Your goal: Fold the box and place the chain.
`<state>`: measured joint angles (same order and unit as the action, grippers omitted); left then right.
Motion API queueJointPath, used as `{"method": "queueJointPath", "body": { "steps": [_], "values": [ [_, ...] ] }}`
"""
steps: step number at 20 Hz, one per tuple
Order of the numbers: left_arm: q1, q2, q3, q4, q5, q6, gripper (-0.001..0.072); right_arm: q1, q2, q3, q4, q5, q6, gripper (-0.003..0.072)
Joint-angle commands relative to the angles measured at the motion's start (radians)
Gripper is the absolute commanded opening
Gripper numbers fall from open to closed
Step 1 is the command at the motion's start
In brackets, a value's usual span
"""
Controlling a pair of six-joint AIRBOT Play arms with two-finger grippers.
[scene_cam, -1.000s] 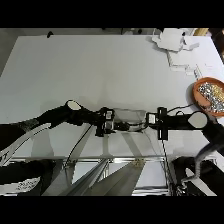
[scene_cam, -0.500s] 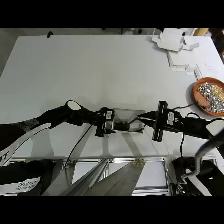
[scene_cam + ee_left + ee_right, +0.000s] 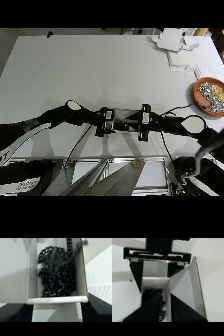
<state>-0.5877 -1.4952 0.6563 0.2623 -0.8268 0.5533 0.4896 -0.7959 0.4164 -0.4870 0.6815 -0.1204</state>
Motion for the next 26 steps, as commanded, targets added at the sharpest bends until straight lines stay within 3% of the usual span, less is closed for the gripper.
{"method": "queueJointPath", "body": {
  "steps": [1,6,8,10,17,21,26],
  "values": [
    [0.0,0.001,0.0,0.0,0.0,0.0,0.0363,-0.051,0.045,0.066,-0.249,0.087,0.089,0.019],
    [0.0,0.001,0.0,0.0,0.0,0.0,0.0363,-0.267,0.097,0.091,-0.409,0.227,0.116,0.019],
    [0.0,0.001,0.0,0.0,0.0,0.0,0.0363,-0.336,0.092,0.091,-0.541,0.315,0.116,0.0189],
    [0.0,0.001,0.0,0.0,0.0,0.0,0.0363,-0.353,0.068,0.078,-0.66,0.33,0.116,0.0189],
    [0.0,0.001,0.0,0.0,0.0,0.0,0.0363,-0.351,-0.12,0.055,-0.618,0.243,-0.064,0.0189],
    [0.0,0.001,0.0,0.0,0.0,0.0,0.0363,-0.351,-0.18,0.055,-0.522,0.169,-0.171,0.0188],
    [0.0,0.001,0.0,0.0,0.0,0.0,0.0363,-0.352,-0.294,0.055,-0.501,0.121,-0.196,0.0188]
  ]
}}
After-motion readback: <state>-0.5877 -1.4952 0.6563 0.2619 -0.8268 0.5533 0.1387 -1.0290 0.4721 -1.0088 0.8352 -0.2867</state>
